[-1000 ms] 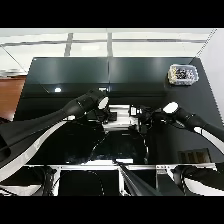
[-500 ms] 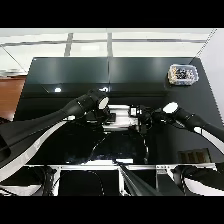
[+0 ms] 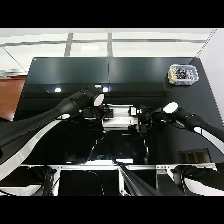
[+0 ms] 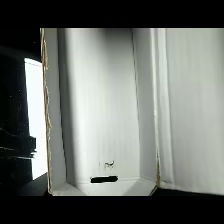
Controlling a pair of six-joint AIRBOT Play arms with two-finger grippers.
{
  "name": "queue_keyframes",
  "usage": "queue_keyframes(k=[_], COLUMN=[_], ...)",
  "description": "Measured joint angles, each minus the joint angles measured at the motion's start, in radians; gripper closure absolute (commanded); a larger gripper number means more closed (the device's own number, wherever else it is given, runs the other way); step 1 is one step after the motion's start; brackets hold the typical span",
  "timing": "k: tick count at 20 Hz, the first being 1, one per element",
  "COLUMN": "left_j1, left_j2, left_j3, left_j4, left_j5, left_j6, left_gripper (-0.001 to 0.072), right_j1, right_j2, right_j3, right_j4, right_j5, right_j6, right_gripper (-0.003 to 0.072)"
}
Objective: Fold the box and place the chain.
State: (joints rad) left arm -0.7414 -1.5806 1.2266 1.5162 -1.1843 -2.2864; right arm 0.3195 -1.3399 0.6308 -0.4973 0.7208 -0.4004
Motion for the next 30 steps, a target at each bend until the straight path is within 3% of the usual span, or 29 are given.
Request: queue_keyframes(k=[4, 7, 9, 13, 14, 15, 16, 17, 26, 29, 30], left_j1=[-0.002, -0.006, -0.007, -0.008, -0.008, -0.008, -0.008, -0.008, -0.008, -0.008, -0.008], left_j2=[-0.002, -0.008, -0.010, -0.013, -0.014, -0.014, -0.014, -0.015, -0.017, -0.017, -0.017], left_j3=[-0.020, -0.026, -0.027, -0.026, -0.026, -0.026, -0.026, -0.026, 0.000, 0.005, 0.006], left_j4=[-0.024, -0.029, -0.030, -0.032, -0.032, -0.032, -0.033, -0.033, 0.014, 0.021, 0.023], left_j5=[0.032, 0.055, 0.068, 0.072, 0.072, 0.073, 0.073, 0.073, 0.046, 0.043, 0.043], left_j6=[-0.010, -0.017, -0.022, -0.020, -0.019, -0.019, -0.019, -0.020, 0.002, 0.004, 0.006], left_gripper=[0.0313, 0.0412, 0.0684, 0.0684, 0.0685, 0.0684, 0.0684, 0.0684, 0.0684, 0.0683, 0.0682], right_j1=[0.000, 0.000, 0.000, 0.000, 0.000, 0.000, 0.000, 0.000, 0.000, 0.000, 0.000], right_j2=[0.000, 0.000, 0.000, 0.000, 0.000, 0.000, 0.000, 0.000, 0.094, 0.110, 0.112], right_j3=[0.000, 0.000, 0.000, 0.000, 0.000, 0.000, 0.000, 0.000, 0.000, 0.000, 0.000], right_j4=[0.000, 0.000, 0.000, 0.000, 0.000, 0.000, 0.000, 0.000, -0.124, -0.143, -0.148], right_j5=[0.000, 0.000, 0.001, 0.002, 0.002, 0.002, 0.002, -0.003, 0.014, 0.018, 0.018], right_j6=[0.000, 0.000, 0.000, -0.002, -0.002, -0.002, -0.001, 0.004, 0.140, 0.146, 0.143], right_gripper=[0.0619, 0.0620, 0.0619, 0.0618, 0.0561, 0.0263, 0.0025, -0.0014, -0.0011, 0.0181, 0.0314])
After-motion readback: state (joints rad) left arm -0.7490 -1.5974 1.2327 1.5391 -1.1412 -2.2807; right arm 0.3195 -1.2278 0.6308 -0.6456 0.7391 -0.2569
